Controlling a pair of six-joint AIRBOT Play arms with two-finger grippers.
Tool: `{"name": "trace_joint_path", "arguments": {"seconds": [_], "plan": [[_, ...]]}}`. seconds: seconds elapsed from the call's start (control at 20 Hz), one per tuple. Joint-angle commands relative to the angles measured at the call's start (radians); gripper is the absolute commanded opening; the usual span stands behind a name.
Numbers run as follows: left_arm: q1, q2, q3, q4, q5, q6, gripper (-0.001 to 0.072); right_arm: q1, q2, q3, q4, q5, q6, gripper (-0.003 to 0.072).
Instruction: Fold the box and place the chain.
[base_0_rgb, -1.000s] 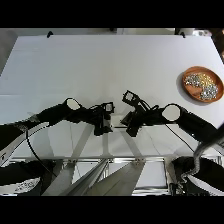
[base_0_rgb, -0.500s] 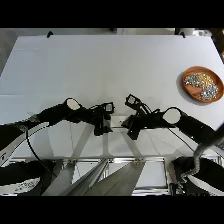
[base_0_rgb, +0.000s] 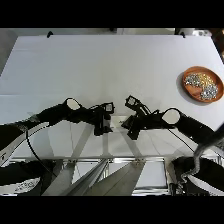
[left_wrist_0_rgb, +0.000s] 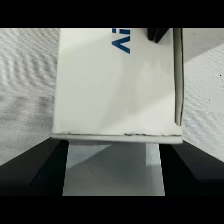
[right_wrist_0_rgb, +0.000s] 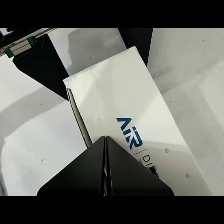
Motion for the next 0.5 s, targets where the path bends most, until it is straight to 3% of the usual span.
{"name": "trace_joint_path", "arguments": {"seconds": [0.0, 0.25, 0.45], "plan": [[0.0, 0.0, 0.001, 0.001, 0.0, 0.0, 0.029, -0.001, 0.055, 0.032, 0.026, -0.012, -0.006, 0.0016], [0.0, 0.0, 0.001, 0.001, 0.0, 0.0, 0.029, -0.056, 0.248, 0.098, -0.079, -0.031, 0.132, 0.0016], [-0.001, 0.0, 0.001, 0.001, 0.0, 0.0, 0.029, -0.2, 0.362, 0.098, -0.373, 0.088, 0.396, 0.0016]]}}
